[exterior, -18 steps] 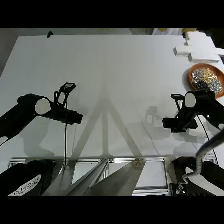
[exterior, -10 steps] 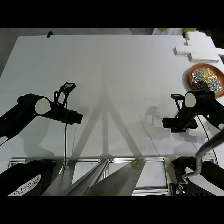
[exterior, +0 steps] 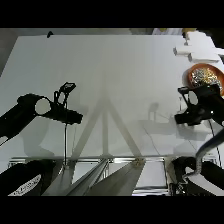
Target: Fold the box and place the chain.
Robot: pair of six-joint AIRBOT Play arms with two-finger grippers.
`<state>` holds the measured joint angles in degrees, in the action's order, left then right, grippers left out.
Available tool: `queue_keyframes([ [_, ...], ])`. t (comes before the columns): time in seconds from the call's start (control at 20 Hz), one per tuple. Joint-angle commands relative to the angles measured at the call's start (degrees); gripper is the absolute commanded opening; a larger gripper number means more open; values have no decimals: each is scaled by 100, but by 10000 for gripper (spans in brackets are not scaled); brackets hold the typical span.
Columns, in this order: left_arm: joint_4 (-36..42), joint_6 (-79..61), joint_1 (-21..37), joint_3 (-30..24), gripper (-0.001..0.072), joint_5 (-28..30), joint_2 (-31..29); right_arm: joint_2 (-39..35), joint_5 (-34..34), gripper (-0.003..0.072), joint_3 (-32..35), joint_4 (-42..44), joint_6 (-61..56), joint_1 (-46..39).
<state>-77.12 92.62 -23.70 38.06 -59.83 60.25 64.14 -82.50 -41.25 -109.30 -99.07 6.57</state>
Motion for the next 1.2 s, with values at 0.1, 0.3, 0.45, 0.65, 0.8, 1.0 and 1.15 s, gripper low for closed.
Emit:
queue_keyframes([
  [0.1,-2,0,4,-2,30,4,-2,4,66,76,-160,-1873,883,-1257],
  [0.3,0,0,4,-2,30,4,-2,2,496,409,-160,-1434,1261,-2260],
  [0.45,-2,0,4,-2,30,2,-2,17,785,528,-160,-1473,1360,-2507],
  [0.65,-2,0,4,-2,30,2,-2,354,881,565,-160,-1692,1360,-3139],
  [0.8,-2,0,4,-2,30,2,-2,481,1388,532,-162,-1746,1364,-3270],
  [1.0,0,0,4,-2,30,2,-2,549,1810,445,-251,-2028,1377,-3252],
  [1.15,-2,0,4,-2,30,2,-2,903,1961,327,-341,-2234,1381,-3252],
])
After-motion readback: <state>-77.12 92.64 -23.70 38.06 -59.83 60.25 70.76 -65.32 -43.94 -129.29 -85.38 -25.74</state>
